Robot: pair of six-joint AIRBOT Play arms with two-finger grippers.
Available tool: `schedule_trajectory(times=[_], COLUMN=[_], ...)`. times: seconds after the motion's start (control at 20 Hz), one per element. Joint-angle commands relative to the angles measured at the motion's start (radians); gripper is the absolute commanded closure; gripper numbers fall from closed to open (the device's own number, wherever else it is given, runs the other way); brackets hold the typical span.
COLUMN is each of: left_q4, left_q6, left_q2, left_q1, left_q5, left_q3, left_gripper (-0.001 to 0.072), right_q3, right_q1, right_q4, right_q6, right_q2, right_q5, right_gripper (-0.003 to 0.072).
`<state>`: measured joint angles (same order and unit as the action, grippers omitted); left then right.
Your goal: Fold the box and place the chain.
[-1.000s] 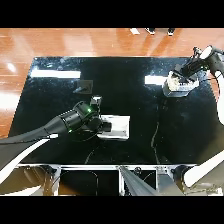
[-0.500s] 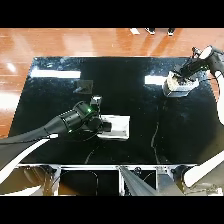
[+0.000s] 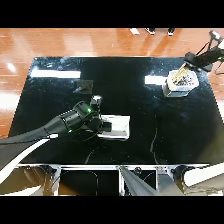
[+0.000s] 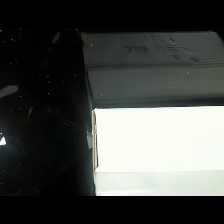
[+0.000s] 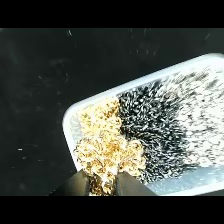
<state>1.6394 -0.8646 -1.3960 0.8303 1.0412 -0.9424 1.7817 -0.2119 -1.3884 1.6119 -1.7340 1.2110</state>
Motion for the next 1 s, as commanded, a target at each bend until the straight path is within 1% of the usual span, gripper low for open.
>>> schedule_trajectory(times=[0.0, 0.15, 0.35, 0.55, 0.65, 0.75, 0.85, 0.95], left_q4=[0.0, -0.002, -0.007, -0.007, -0.008, -0.008, -0.008, -0.007], left_q6=[0.0, -0.001, -0.003, -0.003, -0.003, -0.003, -0.003, -0.003], left_q2=[0.0, 0.0, 0.0, 0.0, 0.0, 0.0, 0.0, 0.0], left_q1=[-0.001, -0.001, -0.001, -0.001, -0.001, -0.001, -0.001, -0.001], left_q5=[-0.001, -0.005, -0.004, -0.005, -0.006, -0.006, -0.01, -0.021], left_q3=[0.0, 0.0, 0.0, 0.0, 0.0, 0.0, 0.0, 0.0], left_gripper=[0.0689, 0.0689, 0.0689, 0.0689, 0.0689, 0.0689, 0.0689, 0.0689], right_q3=[0.001, 0.001, 0.0, -0.021, -0.095, -0.229, -0.388, -0.529], right_q1=[-0.005, -0.004, -0.004, -0.004, 0.004, 0.047, 0.137, 0.254], right_q4=[0.002, 0.002, 0.006, 0.068, 0.123, 0.124, 0.125, 0.143], right_q6=[-0.04, -0.061, -0.118, -0.181, -0.209, -0.218, -0.217, -0.182], right_q2=[0.105, 0.209, 0.35, 0.489, 0.586, 0.716, 0.859, 0.975], right_q5=[-0.005, 0.01, 0.064, 0.171, 0.2, 0.209, 0.209, 0.198], right_gripper=[0.0673, 0.0673, 0.0674, 0.0667, 0.0666, 0.0665, 0.0666, 0.0666])
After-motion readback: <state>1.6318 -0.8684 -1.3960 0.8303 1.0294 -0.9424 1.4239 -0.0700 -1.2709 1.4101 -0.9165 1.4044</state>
